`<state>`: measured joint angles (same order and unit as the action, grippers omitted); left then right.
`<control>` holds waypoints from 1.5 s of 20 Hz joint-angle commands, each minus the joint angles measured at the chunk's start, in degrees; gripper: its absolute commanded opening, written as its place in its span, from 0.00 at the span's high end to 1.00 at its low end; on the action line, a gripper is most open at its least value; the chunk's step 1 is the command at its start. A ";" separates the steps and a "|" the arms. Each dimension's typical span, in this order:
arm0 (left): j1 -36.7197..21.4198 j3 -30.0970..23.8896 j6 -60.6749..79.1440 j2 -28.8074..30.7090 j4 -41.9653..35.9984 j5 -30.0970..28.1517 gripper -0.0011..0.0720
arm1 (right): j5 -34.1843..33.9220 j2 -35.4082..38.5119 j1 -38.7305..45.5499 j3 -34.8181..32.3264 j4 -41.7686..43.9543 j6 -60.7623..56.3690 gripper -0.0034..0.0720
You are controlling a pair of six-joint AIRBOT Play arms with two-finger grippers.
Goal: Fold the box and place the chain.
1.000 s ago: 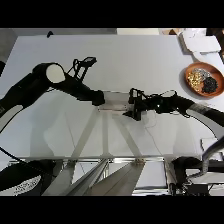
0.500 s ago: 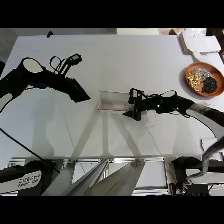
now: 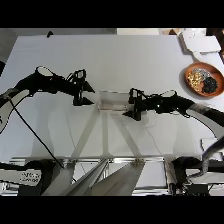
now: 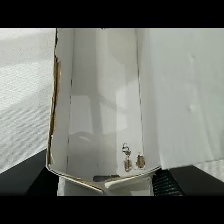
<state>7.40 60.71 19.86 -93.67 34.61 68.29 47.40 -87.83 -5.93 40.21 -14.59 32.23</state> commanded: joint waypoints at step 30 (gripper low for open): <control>5.14 -0.02 2.01 -1.55 0.57 0.59 0.03 | 0.00 -0.02 -0.02 0.02 0.00 0.00 0.27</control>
<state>11.81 60.71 21.56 -94.83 36.14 69.08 47.37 -87.83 -5.93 40.21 -14.59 32.23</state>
